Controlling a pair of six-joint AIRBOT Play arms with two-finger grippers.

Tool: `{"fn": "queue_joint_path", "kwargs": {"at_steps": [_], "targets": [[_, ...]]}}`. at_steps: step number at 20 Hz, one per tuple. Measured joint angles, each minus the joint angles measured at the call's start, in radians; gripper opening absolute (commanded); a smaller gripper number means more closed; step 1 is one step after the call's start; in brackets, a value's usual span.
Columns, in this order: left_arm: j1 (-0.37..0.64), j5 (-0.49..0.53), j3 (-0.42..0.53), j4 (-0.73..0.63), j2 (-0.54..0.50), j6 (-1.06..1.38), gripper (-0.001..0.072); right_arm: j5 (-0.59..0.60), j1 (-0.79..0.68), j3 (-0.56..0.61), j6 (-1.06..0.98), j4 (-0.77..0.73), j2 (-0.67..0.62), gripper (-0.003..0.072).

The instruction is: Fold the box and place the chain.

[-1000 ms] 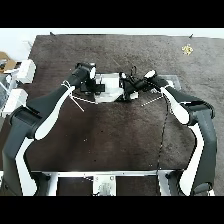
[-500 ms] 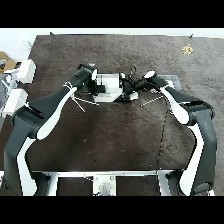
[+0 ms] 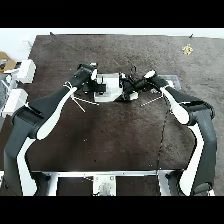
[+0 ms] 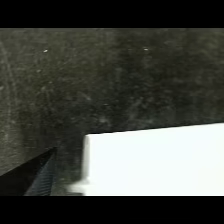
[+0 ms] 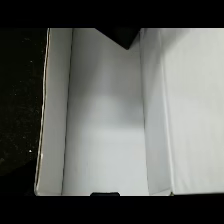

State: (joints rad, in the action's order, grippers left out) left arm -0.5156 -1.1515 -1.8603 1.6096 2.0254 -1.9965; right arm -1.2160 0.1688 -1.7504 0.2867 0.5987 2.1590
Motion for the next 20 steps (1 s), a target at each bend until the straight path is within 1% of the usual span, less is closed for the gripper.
{"fn": "queue_joint_path", "kwargs": {"at_steps": [3, 6, 8, 11, 14, 20], "targets": [[0.000, -0.002, -0.003, -0.011, -0.003, 0.025, 0.0556, 0.000, 0.000, 0.000, -0.002, 0.000, 0.000, 0.0449], [0.000, -0.041, -0.031, -0.016, -0.005, 0.081, 0.0556, 0.000, 0.000, 0.000, -0.002, 0.000, 0.000, 0.0450], [0.000, -0.089, -0.074, -0.016, -0.005, 0.134, 0.0556, 0.000, 0.000, 0.000, -0.002, 0.000, 0.000, 0.0450], [0.000, -0.171, -0.164, -0.017, -0.005, 0.224, 0.0556, 0.000, 0.000, 0.000, -0.003, 0.000, 0.000, 0.0450], [0.000, -0.220, -0.212, -0.016, -0.010, 0.331, 0.0556, 0.000, 0.000, 0.000, -0.003, 0.000, 0.000, 0.0449], [0.002, -0.240, -0.237, -0.015, -0.021, 0.475, 0.0556, 0.000, 0.000, 0.000, -0.003, 0.000, 0.000, 0.0450]]}}
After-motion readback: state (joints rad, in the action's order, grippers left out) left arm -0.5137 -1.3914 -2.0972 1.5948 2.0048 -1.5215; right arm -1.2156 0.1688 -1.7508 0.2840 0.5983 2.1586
